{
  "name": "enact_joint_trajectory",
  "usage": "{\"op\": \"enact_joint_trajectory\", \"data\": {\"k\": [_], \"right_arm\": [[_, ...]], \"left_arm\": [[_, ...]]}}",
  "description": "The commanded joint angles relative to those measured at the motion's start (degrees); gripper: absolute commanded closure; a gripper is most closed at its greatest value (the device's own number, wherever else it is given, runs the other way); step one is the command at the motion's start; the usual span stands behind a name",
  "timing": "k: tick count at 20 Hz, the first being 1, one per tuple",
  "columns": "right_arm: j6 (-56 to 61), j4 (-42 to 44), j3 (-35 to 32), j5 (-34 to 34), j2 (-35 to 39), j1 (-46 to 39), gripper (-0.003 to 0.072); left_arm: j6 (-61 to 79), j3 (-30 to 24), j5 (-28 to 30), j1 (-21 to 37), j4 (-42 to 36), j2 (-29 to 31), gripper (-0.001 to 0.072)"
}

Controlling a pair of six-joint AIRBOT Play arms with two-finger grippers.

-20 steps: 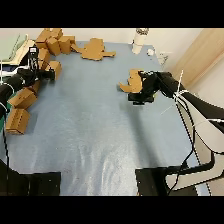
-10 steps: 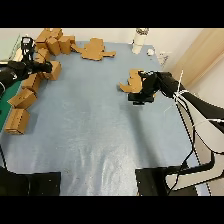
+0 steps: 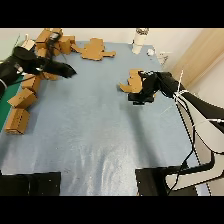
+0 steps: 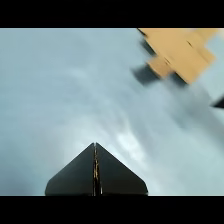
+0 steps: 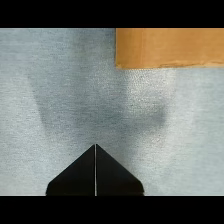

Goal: Fold the box.

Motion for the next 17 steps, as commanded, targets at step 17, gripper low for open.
{"op": "enact_joint_trajectory", "data": {"k": [17], "right_arm": [[0.02, 0.0, 0.02, 0.02, -0.02, 0.02, 0.0683]], "left_arm": [[-20.5, -1.86, -14.43, -21.22, 10.93, -4.22, 0.0695]]}}
